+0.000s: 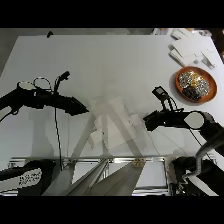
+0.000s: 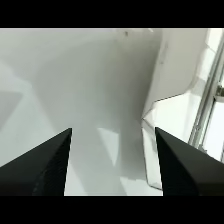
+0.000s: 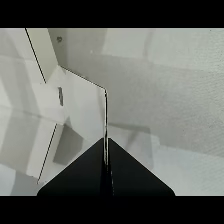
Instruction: Fold the box and place the chain.
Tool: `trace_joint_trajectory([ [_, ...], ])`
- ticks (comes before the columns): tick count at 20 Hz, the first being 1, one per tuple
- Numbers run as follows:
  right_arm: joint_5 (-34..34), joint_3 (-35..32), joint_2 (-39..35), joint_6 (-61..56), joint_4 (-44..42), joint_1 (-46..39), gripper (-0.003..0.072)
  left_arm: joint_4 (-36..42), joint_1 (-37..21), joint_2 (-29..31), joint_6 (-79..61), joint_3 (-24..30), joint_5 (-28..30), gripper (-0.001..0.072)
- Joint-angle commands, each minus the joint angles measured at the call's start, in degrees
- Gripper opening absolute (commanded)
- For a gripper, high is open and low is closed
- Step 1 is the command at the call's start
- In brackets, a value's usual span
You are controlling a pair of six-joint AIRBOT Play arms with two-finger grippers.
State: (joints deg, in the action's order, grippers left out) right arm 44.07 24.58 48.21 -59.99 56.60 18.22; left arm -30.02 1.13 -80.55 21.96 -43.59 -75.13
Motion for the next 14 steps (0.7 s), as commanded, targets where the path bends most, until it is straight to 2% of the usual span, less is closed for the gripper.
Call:
trace_joint_trajectory([
  [1,0.04,0.00,-0.04,-0.20,-0.09,0.04,0.0019,-0.13,7.85,-0.48,-1.73,0.07,4.74,0.0570],
  [5,0.02,0.00,-0.04,-0.20,-0.09,0.04,0.0019,7.74,17.14,-4.26,-4.15,0.07,14.86,0.0575],
  [6,0.02,0.00,-0.04,-0.20,-0.09,0.04,0.0019,7.76,18.45,-5.49,-4.02,0.07,16.46,0.0600],
  [7,0.02,0.00,-0.04,-0.20,-0.09,0.04,0.0019,8.24,19.06,-6.86,-3.96,0.07,16.68,0.0628],
  [10,0.02,0.00,-0.04,-0.17,-0.07,0.04,0.0019,10.08,19.28,-10.32,-4.13,0.04,14.84,0.0612],
  [12,0.02,-0.02,-0.04,-0.17,-0.07,0.04,0.0019,8.48,19.15,-10.93,-4.09,0.04,14.29,0.0443],
  [14,0.02,0.00,-0.04,-0.17,-0.07,0.04,0.0019,7.89,18.56,-10.69,-4.13,0.02,14.08,0.0350],
])
